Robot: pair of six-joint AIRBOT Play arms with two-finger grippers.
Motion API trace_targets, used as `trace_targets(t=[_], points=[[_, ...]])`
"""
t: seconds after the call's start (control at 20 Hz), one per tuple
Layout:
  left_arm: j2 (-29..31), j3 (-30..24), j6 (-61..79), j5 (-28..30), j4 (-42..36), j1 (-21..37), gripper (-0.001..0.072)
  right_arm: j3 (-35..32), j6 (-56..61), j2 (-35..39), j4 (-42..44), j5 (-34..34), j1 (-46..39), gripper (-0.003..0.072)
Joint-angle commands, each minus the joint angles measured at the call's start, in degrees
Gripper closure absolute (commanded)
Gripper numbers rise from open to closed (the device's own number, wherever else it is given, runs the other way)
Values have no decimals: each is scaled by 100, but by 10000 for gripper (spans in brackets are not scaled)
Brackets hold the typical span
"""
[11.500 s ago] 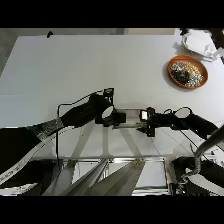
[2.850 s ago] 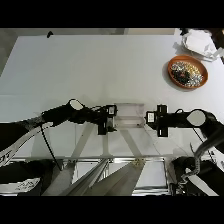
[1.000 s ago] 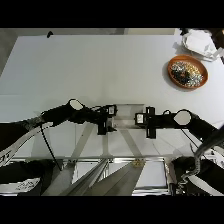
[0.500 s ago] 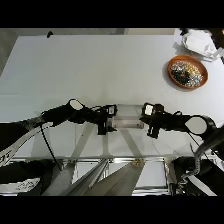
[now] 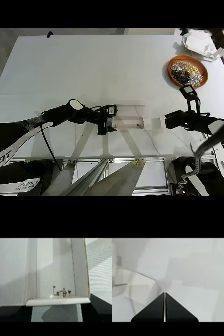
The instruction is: Fold the box and place the chain.
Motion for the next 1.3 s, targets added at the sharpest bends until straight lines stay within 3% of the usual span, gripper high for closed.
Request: trace_targets(t=[0.0, 0.25, 0.45, 0.9, 1.05, 1.25], points=[[2, -2, 0, -2, -2, 2, 339, -278, 531, -26, 42, 299, -610, 664], [2, -2, 0, -2, -2, 2, 338, -651, 103, -887, 1182, -125, -608, 664], [2, -2, 0, -2, 0, 4, 339, -651, -927, -1609, 2236, -184, -608, 665], [2, -2, 0, -2, -2, 2, 339, -660, -1519, -2118, 2715, -254, -584, 664], [2, -2, 2, -2, 0, 2, 338, -658, -1646, -2157, 3005, -247, -192, 664], [2, -2, 0, -2, -2, 2, 339, -612, -1593, -2149, 3091, -468, 125, 563]])
